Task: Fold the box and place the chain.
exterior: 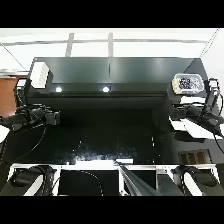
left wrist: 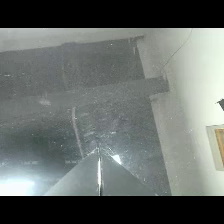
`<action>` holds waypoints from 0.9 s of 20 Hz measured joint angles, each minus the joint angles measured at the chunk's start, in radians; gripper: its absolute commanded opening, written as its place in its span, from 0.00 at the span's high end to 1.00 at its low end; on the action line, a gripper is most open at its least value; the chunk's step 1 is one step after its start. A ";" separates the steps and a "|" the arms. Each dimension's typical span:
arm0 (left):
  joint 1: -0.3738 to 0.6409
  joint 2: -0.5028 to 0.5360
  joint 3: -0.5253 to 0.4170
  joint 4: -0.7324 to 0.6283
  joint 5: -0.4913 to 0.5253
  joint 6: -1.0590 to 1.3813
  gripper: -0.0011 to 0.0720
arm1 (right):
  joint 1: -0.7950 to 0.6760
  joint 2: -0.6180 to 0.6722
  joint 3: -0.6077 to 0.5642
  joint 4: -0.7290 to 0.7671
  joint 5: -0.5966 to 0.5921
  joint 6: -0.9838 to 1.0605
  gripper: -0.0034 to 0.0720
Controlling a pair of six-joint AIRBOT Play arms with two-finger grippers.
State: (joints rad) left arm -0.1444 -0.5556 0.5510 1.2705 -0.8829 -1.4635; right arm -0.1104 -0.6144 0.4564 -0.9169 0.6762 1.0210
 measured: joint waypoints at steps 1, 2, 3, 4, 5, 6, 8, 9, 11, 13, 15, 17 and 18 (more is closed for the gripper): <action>0.000 0.000 0.000 0.000 0.000 0.000 0.95 | 0.000 0.000 0.000 0.000 0.000 0.000 0.94; 0.000 0.000 0.000 0.000 0.000 0.000 0.95 | 0.000 0.000 0.000 0.000 0.000 0.000 0.94; 0.000 0.000 0.000 0.000 0.000 0.000 0.95 | 0.000 0.000 0.000 0.000 0.000 0.000 0.94; 0.000 0.000 0.000 0.000 0.000 0.000 0.95 | 0.000 0.000 0.000 0.000 0.000 0.000 0.94; 0.000 0.000 0.000 0.000 0.000 0.000 0.95 | 0.000 0.000 0.000 0.000 0.000 0.000 0.94; 0.000 0.000 0.000 0.000 0.000 0.000 0.95 | 0.000 0.000 0.000 0.000 0.000 0.000 0.94; 0.000 0.000 0.000 0.000 0.000 0.000 0.95 | 0.000 0.000 0.000 0.000 0.000 0.000 0.94; 0.000 0.000 0.000 0.000 0.000 0.000 0.95 | 0.000 0.000 0.000 0.000 0.000 0.000 0.94; 0.000 0.000 0.000 0.000 0.000 0.000 0.95 | 0.000 0.000 0.000 0.000 0.000 0.000 0.94; 0.000 0.000 0.000 0.000 0.000 0.000 0.95 | 0.000 0.000 0.000 0.004 -0.001 0.000 0.94; 0.000 0.000 0.000 0.000 0.000 0.000 0.95 | 0.000 0.000 0.000 0.015 -0.011 0.000 0.94; 0.000 0.000 -0.001 0.000 0.020 0.000 0.95 | 0.000 0.000 0.000 0.021 -0.043 0.000 0.94; 0.000 0.000 -0.001 0.000 0.046 0.000 0.95 | 0.000 0.000 0.000 0.017 -0.074 0.000 0.94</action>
State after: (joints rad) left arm -0.1444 -0.5556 0.5503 1.2701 -0.8371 -1.4635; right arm -0.1104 -0.6144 0.4561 -0.8997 0.6018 1.0210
